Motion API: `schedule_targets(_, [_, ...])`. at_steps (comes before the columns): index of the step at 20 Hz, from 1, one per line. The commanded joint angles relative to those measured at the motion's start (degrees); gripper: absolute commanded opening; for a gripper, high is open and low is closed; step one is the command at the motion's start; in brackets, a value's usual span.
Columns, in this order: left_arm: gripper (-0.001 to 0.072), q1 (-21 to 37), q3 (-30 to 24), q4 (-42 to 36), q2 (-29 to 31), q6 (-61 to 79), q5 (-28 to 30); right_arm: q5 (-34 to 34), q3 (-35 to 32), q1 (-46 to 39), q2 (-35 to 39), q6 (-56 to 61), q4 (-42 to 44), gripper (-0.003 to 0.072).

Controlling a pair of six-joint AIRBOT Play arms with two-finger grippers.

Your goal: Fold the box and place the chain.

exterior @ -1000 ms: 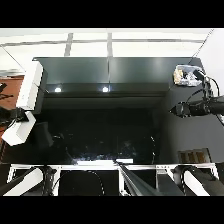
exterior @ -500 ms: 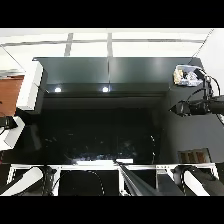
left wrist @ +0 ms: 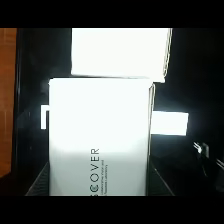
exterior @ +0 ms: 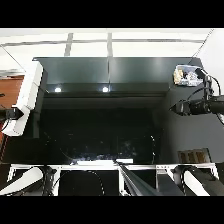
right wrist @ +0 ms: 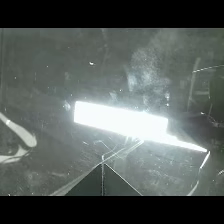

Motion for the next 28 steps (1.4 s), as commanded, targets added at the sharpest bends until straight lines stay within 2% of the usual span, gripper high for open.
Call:
schedule_targets(1, [0.0453,-2.0,0.0,-1.4,-0.6,0.7,5.1,-0.5,0.0,0.0,0.0,1.0,0.0,0.0016])
schedule_targets(2, [0.05,-2.6,0.0,-1.4,-0.6,0.7,5.7,-0.5,0.0,0.0,0.0,1.0,0.0,0.0016])
schedule_targets(4, [0.072,-4.1,1.3,-1.2,-0.3,0.3,5.5,-0.9,0.0,0.0,0.0,1.0,0.0,0.0016])
schedule_targets(10, [0.0714,-11.1,14.6,-2.0,4.1,-9.3,3.8,-3.1,0.0,0.0,0.0,1.0,0.4,0.0016])
schedule_targets(11, [0.0625,-12.4,16.7,-3.4,4.8,-13.8,2.4,-4.1,0.0,0.0,0.0,1.0,0.4,0.0016])
schedule_targets(12, [0.0307,-13.5,18.1,-5.6,5.7,-17.1,0.2,-5.5,0.0,0.0,0.0,1.0,0.4,0.0016])
schedule_targets(13, [0.002,-14.4,18.0,-8.7,6.6,-18.9,-2.4,-7.6,0.0,0.3,0.0,0.5,0.4,0.0017])
schedule_targets(15, [0.0022,-17.3,14.3,-14.6,8.3,-22.6,-3.7,-13.4,-0.5,2.4,0.0,-3.5,0.3,0.0016])
schedule_targets(18, [0.0022,-25.9,-0.3,-15.7,13.8,-18.3,9.0,-24.5,-2.1,5.8,-0.6,-4.8,-3.5,0.0017])
schedule_targets(20, [0.0023,-29.9,-9.7,-15.7,18.0,-16.8,16.7,-26.7,-2.2,5.9,-0.8,-4.8,-3.9,0.0018])
schedule_targets(21, [0.0022,-30.7,-12.8,-15.7,20.0,-15.9,18.5,-26.7,-2.2,5.9,-0.8,-4.8,-3.8,0.0018])
schedule_targets(24, [0.0023,-30.9,-17.0,-15.6,26.2,-15.8,18.1,-26.7,-2.2,5.9,-0.8,-4.8,-3.7,0.0018])
schedule_targets(28, [0.0024,-30.9,-17.6,-13.0,29.7,-15.8,18.1,-26.6,-2.2,5.9,-0.8,-4.8,-3.7,0.0018])
